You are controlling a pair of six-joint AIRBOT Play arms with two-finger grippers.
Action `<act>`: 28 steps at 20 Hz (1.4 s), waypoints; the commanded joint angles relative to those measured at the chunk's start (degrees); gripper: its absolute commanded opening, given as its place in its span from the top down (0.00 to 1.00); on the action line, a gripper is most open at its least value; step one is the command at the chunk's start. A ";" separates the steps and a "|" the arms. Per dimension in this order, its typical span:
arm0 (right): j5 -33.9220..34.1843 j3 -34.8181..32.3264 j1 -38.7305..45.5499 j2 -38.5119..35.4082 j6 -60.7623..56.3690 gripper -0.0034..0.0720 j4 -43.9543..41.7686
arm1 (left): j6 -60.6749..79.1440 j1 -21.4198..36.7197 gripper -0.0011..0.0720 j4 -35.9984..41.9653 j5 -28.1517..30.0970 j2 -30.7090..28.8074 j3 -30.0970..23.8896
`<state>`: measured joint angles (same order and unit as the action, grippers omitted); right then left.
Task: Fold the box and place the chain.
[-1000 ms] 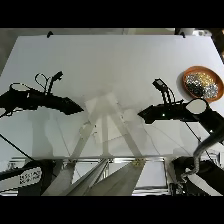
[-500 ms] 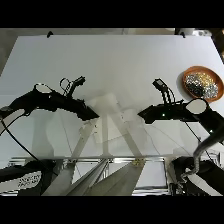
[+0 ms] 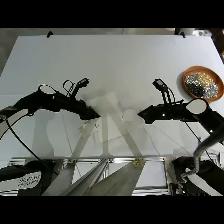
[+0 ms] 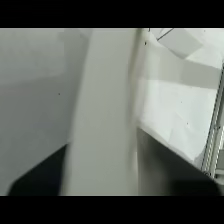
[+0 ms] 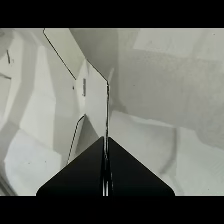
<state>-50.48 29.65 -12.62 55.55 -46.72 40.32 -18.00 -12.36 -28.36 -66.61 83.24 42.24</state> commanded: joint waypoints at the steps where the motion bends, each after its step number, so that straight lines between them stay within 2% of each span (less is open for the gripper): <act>1: -0.09 0.00 -0.04 -0.04 -0.48 0.93 0.00 | -0.15 -0.04 0.78 -2.84 -0.72 0.13 -0.02; 4: -0.07 0.00 -0.04 -0.04 -1.07 0.93 0.00 | 0.00 -0.04 0.98 -2.45 1.33 0.13 -0.02; 7: -0.07 0.07 -0.04 -0.07 -1.51 0.93 -0.39 | 1.01 -0.13 0.98 -2.16 3.08 -0.17 0.00; 8: -0.46 0.50 -0.04 -0.09 -1.49 0.89 -0.37 | 2.95 -0.13 0.98 -2.10 2.93 -0.66 0.00; 10: -3.13 2.60 0.02 -0.20 -1.51 0.67 0.04 | 5.38 -0.26 0.98 -2.10 2.93 -2.60 0.00; 11: -5.20 4.20 0.02 -0.20 -1.51 0.64 0.28 | 6.60 -0.42 0.98 -2.08 2.67 -4.04 0.02; 14: -10.75 9.35 0.02 -0.46 -3.61 0.63 4.13 | 13.94 -3.50 0.98 -2.25 1.03 -9.51 0.15; 17: -16.35 14.56 0.02 -2.69 -9.11 0.58 12.48 | 20.63 -9.64 0.98 -3.98 2.89 -13.11 0.15; 20: -16.79 17.59 0.02 -9.18 -10.78 0.58 18.71 | 20.28 -14.78 0.98 -6.10 7.41 -12.28 0.15; 24: -16.28 18.05 0.02 -19.17 -17.44 0.58 28.76 | 14.97 -19.87 0.98 -10.43 14.67 -11.08 0.96; 28: -16.50 18.05 0.02 -24.61 -20.92 0.58 31.87 | 8.00 -20.41 0.99 -15.98 14.88 -7.52 9.07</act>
